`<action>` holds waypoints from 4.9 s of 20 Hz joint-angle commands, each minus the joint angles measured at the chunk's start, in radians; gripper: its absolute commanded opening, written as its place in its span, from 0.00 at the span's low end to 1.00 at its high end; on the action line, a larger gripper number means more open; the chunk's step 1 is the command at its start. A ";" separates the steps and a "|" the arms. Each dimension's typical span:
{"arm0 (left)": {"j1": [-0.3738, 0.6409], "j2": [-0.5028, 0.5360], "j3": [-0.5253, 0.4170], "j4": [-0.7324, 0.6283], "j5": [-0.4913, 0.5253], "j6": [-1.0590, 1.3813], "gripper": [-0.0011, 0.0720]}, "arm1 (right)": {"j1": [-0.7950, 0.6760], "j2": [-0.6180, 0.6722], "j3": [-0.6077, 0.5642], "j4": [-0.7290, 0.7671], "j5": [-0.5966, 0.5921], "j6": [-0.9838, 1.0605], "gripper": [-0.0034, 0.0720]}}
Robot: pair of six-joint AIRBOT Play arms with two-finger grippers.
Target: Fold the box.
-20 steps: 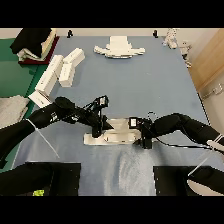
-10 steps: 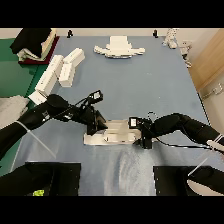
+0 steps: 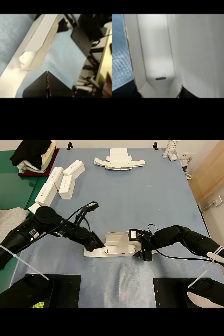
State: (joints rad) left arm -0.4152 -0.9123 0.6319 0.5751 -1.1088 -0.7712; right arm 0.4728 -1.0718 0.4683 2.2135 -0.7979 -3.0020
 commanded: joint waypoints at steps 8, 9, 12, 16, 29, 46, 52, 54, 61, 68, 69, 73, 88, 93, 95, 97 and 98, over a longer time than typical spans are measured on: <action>-0.074 -0.390 0.190 -0.126 0.241 -0.175 0.04 | 0.001 0.001 0.000 0.000 0.001 0.000 0.72; -0.074 -0.425 0.190 -0.126 0.246 -0.193 0.04 | 0.001 0.001 0.000 0.000 0.000 0.000 0.72; -0.078 -0.502 0.190 -0.128 0.246 -0.217 0.04 | 0.001 0.001 0.000 0.000 0.000 0.000 0.72; -0.078 -0.510 0.190 -0.134 0.245 -0.217 0.04 | 0.001 0.001 0.000 0.000 0.000 0.000 0.72; -0.097 -0.239 0.201 -0.016 0.226 -0.075 0.03 | 0.001 0.001 0.000 0.000 0.000 0.000 0.72; -0.041 0.227 -0.168 0.281 0.180 0.471 0.94 | 0.001 0.001 0.000 0.000 0.001 0.000 0.72; -0.082 0.110 -0.244 0.126 0.321 0.763 0.80 | 0.001 0.001 0.000 0.000 0.000 0.000 0.72; -0.091 0.066 -0.243 0.085 0.381 0.795 0.80 | 0.001 0.001 0.000 0.000 0.000 0.000 0.72; -0.145 -0.022 -0.241 -0.059 0.465 0.948 0.41 | 0.001 0.001 0.000 0.000 0.000 0.000 0.72; -0.162 -0.072 -0.224 -0.180 0.464 1.053 0.10 | 0.001 0.001 0.000 0.000 0.000 0.000 0.72; -0.167 -0.076 -0.222 -0.198 0.473 1.070 0.10 | 0.001 0.001 0.000 0.000 0.000 0.000 0.72; -0.183 -0.105 -0.220 -0.238 0.479 1.096 0.11 | 0.001 0.001 0.000 -0.002 0.001 0.000 0.72; -0.182 -0.110 -0.220 -0.233 0.481 1.057 0.60 | 0.001 0.001 0.000 -0.002 0.000 0.000 0.72; -0.182 0.008 -0.219 0.005 0.480 0.806 0.04 | 0.001 0.001 0.000 -0.002 0.000 0.000 0.72; -0.181 0.096 -0.219 0.135 0.478 0.579 0.04 | 0.001 0.001 0.000 -0.002 0.000 0.000 0.72; -0.178 0.196 -0.219 0.272 0.477 0.309 0.04 | 0.001 0.001 0.000 -0.002 0.000 0.000 0.72; -0.166 0.246 -0.219 0.334 0.470 0.160 0.04 | 0.001 0.001 0.000 -0.002 0.000 0.000 0.72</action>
State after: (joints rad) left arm -0.5926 -0.7860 0.4114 0.6987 -0.6353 -0.2100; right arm 0.4728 -1.0718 0.4683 2.2108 -0.7979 -3.0013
